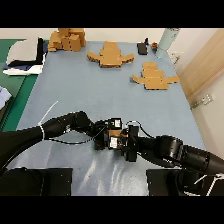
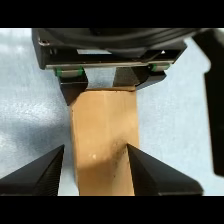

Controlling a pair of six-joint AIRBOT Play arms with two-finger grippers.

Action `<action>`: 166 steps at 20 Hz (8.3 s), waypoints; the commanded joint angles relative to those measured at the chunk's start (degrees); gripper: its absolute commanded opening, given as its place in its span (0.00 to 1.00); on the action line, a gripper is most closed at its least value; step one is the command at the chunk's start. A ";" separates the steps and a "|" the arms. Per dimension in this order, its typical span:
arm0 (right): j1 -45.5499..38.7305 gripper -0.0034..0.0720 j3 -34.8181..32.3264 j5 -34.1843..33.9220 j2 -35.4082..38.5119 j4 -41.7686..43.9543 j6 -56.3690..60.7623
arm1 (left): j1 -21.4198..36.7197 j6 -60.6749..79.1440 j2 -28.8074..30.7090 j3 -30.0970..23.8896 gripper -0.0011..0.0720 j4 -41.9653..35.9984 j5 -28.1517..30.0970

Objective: Fold the box.

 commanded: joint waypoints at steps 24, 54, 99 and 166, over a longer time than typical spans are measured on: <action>-5.46 0.73 -0.28 0.39 4.55 1.62 8.17 | 0.00 0.00 -0.04 0.04 0.60 0.02 0.02; 3.26 0.76 -0.17 1.90 -3.58 -9.40 4.59 | 0.00 0.00 -0.04 0.04 0.60 0.02 0.00; 3.28 0.35 -0.20 1.01 -0.24 -10.03 4.79 | 0.00 0.00 -0.02 0.04 0.60 0.02 0.02; -45.07 0.05 1.07 -29.59 -11.69 75.78 -16.13 | 0.00 0.00 -0.02 0.04 0.60 0.02 0.02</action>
